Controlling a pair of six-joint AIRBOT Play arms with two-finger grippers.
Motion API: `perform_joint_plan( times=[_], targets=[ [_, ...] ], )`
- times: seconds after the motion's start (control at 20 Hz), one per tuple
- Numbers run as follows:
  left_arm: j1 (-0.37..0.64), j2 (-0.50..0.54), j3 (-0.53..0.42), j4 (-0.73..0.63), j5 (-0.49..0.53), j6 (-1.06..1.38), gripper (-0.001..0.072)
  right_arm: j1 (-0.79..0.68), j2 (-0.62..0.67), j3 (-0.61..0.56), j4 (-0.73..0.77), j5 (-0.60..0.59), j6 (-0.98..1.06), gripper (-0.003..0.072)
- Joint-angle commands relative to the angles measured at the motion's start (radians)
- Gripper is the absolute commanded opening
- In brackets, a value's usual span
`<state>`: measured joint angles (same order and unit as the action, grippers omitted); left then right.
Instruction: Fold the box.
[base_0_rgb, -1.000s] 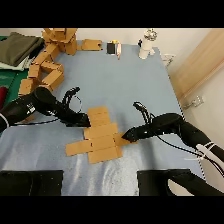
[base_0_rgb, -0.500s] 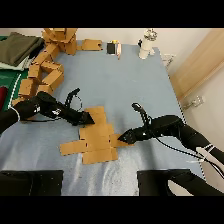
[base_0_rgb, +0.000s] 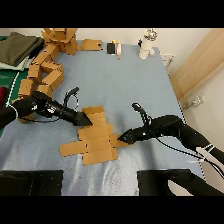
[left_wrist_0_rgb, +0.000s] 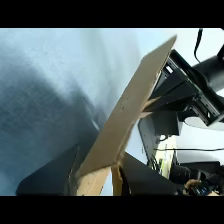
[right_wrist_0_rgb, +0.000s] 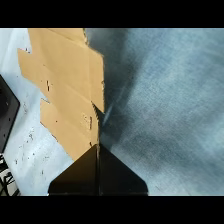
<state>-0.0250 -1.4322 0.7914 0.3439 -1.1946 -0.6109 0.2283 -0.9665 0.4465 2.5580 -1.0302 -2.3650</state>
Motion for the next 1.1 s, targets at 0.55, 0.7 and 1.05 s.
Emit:
perform_joint_plan(
  times=[0.55,0.7,1.05],
  targets=[
    [0.006,-0.002,0.001,0.008,-0.009,0.054,0.0404,0.0,0.0,0.0,-0.004,0.003,0.012,0.0001],
    [0.006,-0.002,0.001,0.008,0.01,0.058,0.036,0.0,0.0,0.0,-0.005,0.004,0.017,0.0],
    [0.006,-0.002,0.002,-0.012,-0.015,0.138,0.0013,0.0,0.001,0.0,-0.005,0.002,0.019,0.0003]
  ],
)
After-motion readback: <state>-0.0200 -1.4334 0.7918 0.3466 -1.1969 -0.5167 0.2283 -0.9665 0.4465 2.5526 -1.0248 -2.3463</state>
